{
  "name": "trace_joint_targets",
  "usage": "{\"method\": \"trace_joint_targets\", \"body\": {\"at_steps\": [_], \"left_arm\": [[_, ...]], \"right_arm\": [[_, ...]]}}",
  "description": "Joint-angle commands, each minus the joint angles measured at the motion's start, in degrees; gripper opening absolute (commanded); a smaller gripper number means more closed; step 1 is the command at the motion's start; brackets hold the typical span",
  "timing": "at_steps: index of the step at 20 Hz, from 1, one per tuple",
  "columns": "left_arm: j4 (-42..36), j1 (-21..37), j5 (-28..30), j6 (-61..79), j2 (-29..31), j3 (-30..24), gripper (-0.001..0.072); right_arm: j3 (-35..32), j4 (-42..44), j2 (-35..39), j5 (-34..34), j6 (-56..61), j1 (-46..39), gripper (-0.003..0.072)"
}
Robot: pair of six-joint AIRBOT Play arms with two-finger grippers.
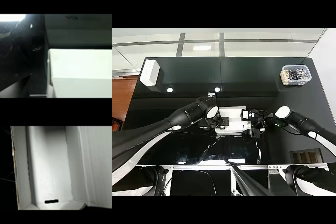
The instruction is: Fold the box and place the chain.
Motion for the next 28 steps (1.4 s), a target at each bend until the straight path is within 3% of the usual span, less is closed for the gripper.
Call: {"method": "trace_joint_targets", "body": {"at_steps": [1, 2, 7, 8, 12, 13, 14, 15, 23, 28], "left_arm": [[-0.11, -0.02, 0.79, -2.47, -0.13, 0.07, 0.0423], [0.04, -0.02, 0.79, -2.45, -0.11, 0.07, 0.0236], [0.00, -0.02, 1.01, -2.45, -0.13, 0.07, 0.0029], [-0.09, -0.02, 0.96, -2.45, -0.13, 0.07, 0.0023], [0.00, -0.02, 0.24, -2.43, -0.11, 0.07, 0.0025], [0.00, -0.02, 0.42, -2.40, -0.11, 0.09, 0.0115], [0.00, -0.04, 0.61, -2.43, -0.13, 0.11, 0.0305], [0.00, -0.02, 0.57, -2.43, -0.13, 0.28, 0.0402], [1.38, -0.02, 0.61, -2.43, -0.42, 0.81, 0.0405], [4.15, -0.09, -4.94, -1.99, -2.84, 4.04, 0.0405]], "right_arm": [[0.00, 0.00, -0.02, 0.04, 0.00, 0.00, 0.0405], [0.00, 0.00, -0.02, 0.04, 0.02, 0.00, 0.0405], [0.00, 0.00, -0.02, 0.02, 0.00, 0.00, 0.0405], [0.00, 0.00, -0.02, 0.02, 0.02, 0.02, 0.0405], [0.00, 0.00, -0.02, 0.02, 0.00, 0.00, 0.0405], [0.00, 0.00, -0.02, 0.02, 0.00, 0.00, 0.0405], [0.00, 0.00, -0.02, 0.04, 0.00, 0.02, 0.0405], [0.00, 0.00, -0.02, 0.04, 0.00, 0.00, 0.0405], [0.00, 0.00, -0.02, 0.04, 0.00, 0.02, 0.0405], [0.00, 0.00, -0.02, 0.04, 0.00, 0.00, 0.0405]]}}
